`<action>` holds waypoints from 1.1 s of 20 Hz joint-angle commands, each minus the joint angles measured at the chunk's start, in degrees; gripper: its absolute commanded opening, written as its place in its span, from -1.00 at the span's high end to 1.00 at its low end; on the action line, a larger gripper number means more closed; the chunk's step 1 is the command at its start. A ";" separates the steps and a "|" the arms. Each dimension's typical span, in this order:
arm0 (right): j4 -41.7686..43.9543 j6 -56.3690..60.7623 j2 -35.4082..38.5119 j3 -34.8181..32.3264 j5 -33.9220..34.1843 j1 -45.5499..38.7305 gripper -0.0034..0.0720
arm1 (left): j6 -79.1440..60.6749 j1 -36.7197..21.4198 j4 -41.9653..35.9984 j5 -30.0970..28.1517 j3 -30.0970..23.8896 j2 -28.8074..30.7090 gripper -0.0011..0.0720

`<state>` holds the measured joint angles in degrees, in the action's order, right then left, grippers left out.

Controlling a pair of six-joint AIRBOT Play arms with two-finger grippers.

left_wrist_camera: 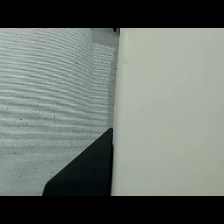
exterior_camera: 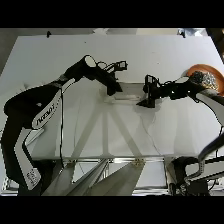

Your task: Fold the box and place the chain.

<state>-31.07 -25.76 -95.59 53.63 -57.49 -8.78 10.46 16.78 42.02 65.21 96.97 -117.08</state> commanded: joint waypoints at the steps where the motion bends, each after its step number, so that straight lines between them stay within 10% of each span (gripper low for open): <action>1: -0.15 -0.94 -0.13 0.07 0.02 0.02 -0.93 | 0.02 0.02 0.00 -0.07 0.00 -0.04 0.93; 11: 0.04 -0.94 -0.11 0.07 -0.17 0.02 -0.91 | 0.02 0.02 0.00 -0.07 0.00 -0.04 0.93; 15: 0.00 -0.94 -0.13 0.07 -0.20 0.02 -0.40 | 0.02 0.02 0.00 -0.07 0.00 -0.04 0.93; 22: 0.00 -0.94 -0.13 0.07 -0.17 0.02 -0.41 | 0.02 0.02 0.00 -0.07 0.00 -0.04 0.93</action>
<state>-31.14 -26.72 -95.68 53.63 -57.71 -8.78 10.48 16.78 42.02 65.21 96.97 -117.08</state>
